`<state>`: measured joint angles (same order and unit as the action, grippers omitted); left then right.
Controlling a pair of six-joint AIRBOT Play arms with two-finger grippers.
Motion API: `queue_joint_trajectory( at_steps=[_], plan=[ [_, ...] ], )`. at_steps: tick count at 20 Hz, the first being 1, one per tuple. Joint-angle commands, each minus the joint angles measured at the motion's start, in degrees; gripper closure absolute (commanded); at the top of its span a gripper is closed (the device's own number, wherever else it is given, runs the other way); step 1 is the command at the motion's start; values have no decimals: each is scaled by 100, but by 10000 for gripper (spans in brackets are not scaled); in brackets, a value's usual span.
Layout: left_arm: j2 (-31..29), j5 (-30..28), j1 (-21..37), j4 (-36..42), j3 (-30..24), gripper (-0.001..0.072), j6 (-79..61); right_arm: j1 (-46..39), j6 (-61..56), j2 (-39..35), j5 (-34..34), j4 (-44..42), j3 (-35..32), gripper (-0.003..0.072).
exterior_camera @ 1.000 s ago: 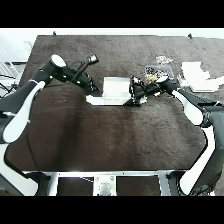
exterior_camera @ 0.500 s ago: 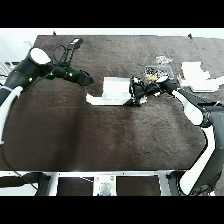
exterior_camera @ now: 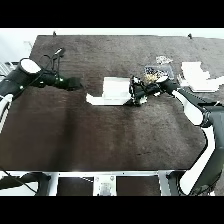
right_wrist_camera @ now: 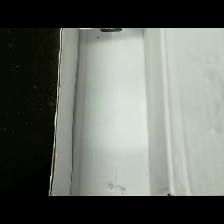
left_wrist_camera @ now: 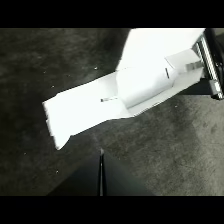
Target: Fold the box and place the chain.
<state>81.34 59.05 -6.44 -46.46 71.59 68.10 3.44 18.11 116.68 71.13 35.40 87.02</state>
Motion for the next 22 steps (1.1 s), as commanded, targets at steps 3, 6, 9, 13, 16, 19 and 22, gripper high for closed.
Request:
queue_joint_trajectory(
  at_steps=[3,6,9,13,16,19,22],
  plan=[
    [273,210,409,55,-94,690,214,4,0,0,2,-2,-2,251],
    [579,339,542,278,-94,689,254,4,0,0,0,-2,-2,251],
    [839,197,570,358,-94,689,188,4,0,0,2,0,-2,251],
    [1270,79,573,442,-94,690,168,4,0,0,2,-2,-2,251],
    [1650,-11,570,1082,-92,690,-122,4,0,0,2,-2,-2,251],
    [1952,-20,501,1432,-90,691,-216,4,0,0,0,-2,-2,251],
    [2094,-155,352,1443,-87,691,-212,4,0,0,0,-2,-2,251]
  ],
)
